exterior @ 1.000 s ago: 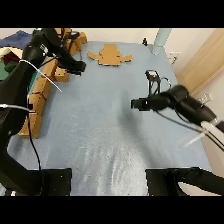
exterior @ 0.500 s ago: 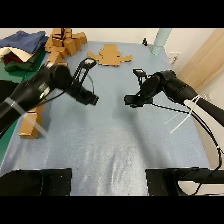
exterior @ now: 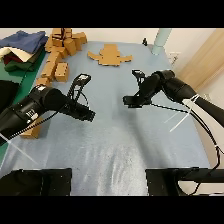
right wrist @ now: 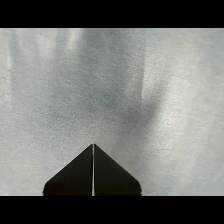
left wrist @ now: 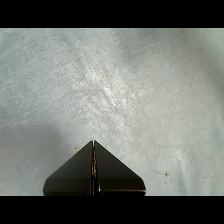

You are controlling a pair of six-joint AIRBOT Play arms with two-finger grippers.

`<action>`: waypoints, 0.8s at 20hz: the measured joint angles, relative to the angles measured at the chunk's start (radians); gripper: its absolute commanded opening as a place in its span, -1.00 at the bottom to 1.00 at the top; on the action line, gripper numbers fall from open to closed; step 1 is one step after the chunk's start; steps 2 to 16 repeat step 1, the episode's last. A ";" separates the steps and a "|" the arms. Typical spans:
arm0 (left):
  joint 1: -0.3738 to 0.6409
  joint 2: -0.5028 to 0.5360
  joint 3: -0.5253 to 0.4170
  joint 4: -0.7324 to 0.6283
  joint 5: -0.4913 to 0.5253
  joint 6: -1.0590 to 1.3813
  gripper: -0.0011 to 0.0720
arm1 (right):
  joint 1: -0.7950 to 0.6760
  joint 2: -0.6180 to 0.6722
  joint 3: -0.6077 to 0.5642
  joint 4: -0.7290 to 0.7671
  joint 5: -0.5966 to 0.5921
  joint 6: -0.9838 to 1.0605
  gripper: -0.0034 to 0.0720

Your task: Fold the box.

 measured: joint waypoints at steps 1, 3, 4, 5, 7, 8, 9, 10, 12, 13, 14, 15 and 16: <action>-0.001 0.002 -0.003 -0.003 0.001 -0.002 -0.94 | 0.000 0.000 0.000 0.000 -0.001 0.000 -0.90; -0.001 0.002 -0.003 -0.003 0.001 -0.002 -0.94 | 0.000 0.000 0.000 0.000 -0.001 0.000 -0.90; -0.001 0.002 -0.003 -0.003 0.001 -0.002 -0.94 | 0.000 0.000 0.000 0.000 -0.001 0.000 -0.90; -0.001 0.002 -0.003 -0.003 0.001 -0.002 -0.94 | 0.000 0.000 0.000 0.000 -0.001 0.000 -0.90; -0.001 0.002 -0.003 -0.003 0.001 -0.002 -0.94 | 0.000 0.000 0.000 0.000 -0.001 0.000 -0.90; -0.001 0.002 -0.003 -0.003 0.001 -0.002 -0.94 | 0.000 0.000 0.000 0.000 -0.001 0.000 -0.90; -0.001 0.002 -0.003 -0.003 0.001 -0.002 -0.94 | 0.000 0.000 0.000 0.000 -0.001 0.000 -0.90; -0.001 0.002 -0.003 -0.003 0.001 -0.002 -0.94 | 0.000 0.000 0.000 0.000 -0.001 0.000 -0.90; -0.001 0.002 -0.003 -0.003 0.001 -0.002 -0.94 | 0.000 0.000 0.000 0.000 -0.001 0.000 -0.90; -0.001 0.002 -0.003 -0.003 0.001 -0.002 -0.94 | 0.000 0.000 0.000 0.000 -0.001 0.000 -0.90; -0.001 0.002 -0.003 -0.003 0.001 -0.002 -0.94 | 0.000 0.000 0.000 0.000 -0.001 0.000 -0.90; -0.001 0.002 -0.003 -0.003 0.001 -0.002 -0.94 | 0.000 0.000 0.000 0.000 -0.001 0.000 -0.90; -0.001 0.002 -0.003 -0.003 0.001 -0.002 -0.94 | 0.000 0.000 0.000 0.000 -0.001 0.000 -0.90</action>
